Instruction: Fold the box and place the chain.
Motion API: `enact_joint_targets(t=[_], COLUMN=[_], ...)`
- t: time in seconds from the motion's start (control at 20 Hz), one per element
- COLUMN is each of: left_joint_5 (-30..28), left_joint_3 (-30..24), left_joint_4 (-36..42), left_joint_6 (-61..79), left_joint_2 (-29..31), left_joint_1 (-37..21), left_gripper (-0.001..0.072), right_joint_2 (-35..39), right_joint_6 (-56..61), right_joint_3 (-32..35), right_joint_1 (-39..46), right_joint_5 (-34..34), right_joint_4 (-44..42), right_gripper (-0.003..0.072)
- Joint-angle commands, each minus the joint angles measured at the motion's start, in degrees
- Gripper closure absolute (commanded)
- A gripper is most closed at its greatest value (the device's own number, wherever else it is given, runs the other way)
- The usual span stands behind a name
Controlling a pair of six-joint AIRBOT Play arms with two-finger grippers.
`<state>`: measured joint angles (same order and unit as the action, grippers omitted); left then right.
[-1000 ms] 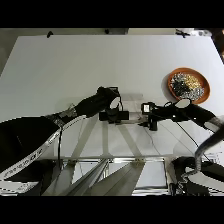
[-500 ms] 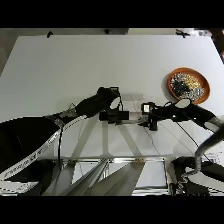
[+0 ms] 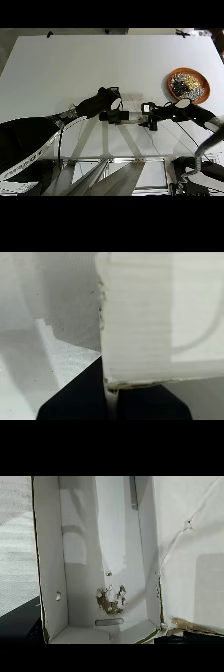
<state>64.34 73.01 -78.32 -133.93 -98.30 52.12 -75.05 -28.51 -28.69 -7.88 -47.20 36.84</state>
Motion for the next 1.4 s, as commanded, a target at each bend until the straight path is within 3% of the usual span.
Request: enact_joint_targets(t=[0.0,0.1,0.15,0.2,0.45,0.6,0.75,0.9,1.1,1.35], left_joint_5=[-0.7,-1.3,-1.3,-1.1,-0.6,-0.5,-0.2,-0.9,-5.4,-8.1], left_joint_3=[0.0,0.0,0.0,0.0,0.0,-0.1,-1.4,-6.8,-18.5,-27.7], left_joint_4=[0.2,0.1,-0.2,-0.6,-1.2,-2.1,-6.0,-6.1,-3.4,8.4], left_joint_6=[0.3,2.7,3.9,5.1,9.7,20.2,34.9,47.8,66.3,88.3], left_joint_2=[0.7,2.3,3.2,4.3,8.3,12.7,18.6,25.7,34.9,37.7], left_joint_1=[0.1,0.0,-0.1,-0.2,-0.9,-1.5,-1.5,-1.5,-1.5,-4.3], left_gripper=[0.0660,0.0365,0.0269,0.0218,0.0202,0.0199,0.0017,0.0020,0.0019,0.0020], right_joint_2=[0.0,0.0,0.0,0.0,0.0,0.0,0.0,0.0,0.0,0.0], right_joint_6=[-0.1,-0.1,-0.1,-0.1,-0.1,-0.1,-0.1,0.0,-0.1,-0.1], right_joint_3=[0.0,0.0,0.0,0.0,0.0,0.0,0.0,0.0,0.0,0.0], right_joint_1=[0.0,0.0,0.0,0.0,0.0,0.0,0.0,0.0,0.0,0.0], right_joint_5=[0.0,0.1,0.0,0.1,0.1,0.0,0.0,0.0,0.0,0.0], right_joint_4=[0.0,0.0,0.0,0.0,0.0,0.0,0.0,0.0,0.0,0.0], right_gripper=[0.0288,0.0288,0.0288,0.0288,0.0289,0.0289,0.0289,0.0289,0.0289,0.0288])
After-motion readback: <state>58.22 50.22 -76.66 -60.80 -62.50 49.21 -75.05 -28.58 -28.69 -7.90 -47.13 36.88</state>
